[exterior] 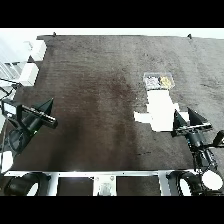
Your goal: Fold the box and place the chain.
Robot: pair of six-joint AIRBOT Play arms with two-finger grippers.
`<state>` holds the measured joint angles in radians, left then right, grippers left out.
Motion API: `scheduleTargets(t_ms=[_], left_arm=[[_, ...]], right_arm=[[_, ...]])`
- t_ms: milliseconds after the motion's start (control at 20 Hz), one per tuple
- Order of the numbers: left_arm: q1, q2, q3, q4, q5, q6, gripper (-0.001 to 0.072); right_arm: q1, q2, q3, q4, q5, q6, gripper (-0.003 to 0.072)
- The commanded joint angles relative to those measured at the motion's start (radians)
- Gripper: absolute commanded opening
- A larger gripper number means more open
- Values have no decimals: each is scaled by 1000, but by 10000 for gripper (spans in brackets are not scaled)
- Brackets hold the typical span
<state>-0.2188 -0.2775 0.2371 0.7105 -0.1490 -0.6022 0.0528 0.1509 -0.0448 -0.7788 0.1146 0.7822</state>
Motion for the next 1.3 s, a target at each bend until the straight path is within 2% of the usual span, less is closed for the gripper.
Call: scheduleTargets(t_ms=[0,250,450,550,750,900,1250], left_arm=[[0,0,-2,0,1,0,22],[0,0,0,0,0,1,22],[0,0,0,0,0,1,22],[0,0,0,0,0,1,22],[0,0,0,0,0,1,22],[0,0,0,0,0,1,22],[0,0,0,0,0,1,22]], right_arm=[[1,1,-3,0,1,0,519],[1,0,-5,1,-3,1,519],[-1,-17,23,27,-108,34,495],[-5,-93,44,31,-168,75,493],[-135,-373,165,31,-163,75,495],[-323,-605,318,19,9,73,501],[-818,-1073,763,-74,754,74,505]])
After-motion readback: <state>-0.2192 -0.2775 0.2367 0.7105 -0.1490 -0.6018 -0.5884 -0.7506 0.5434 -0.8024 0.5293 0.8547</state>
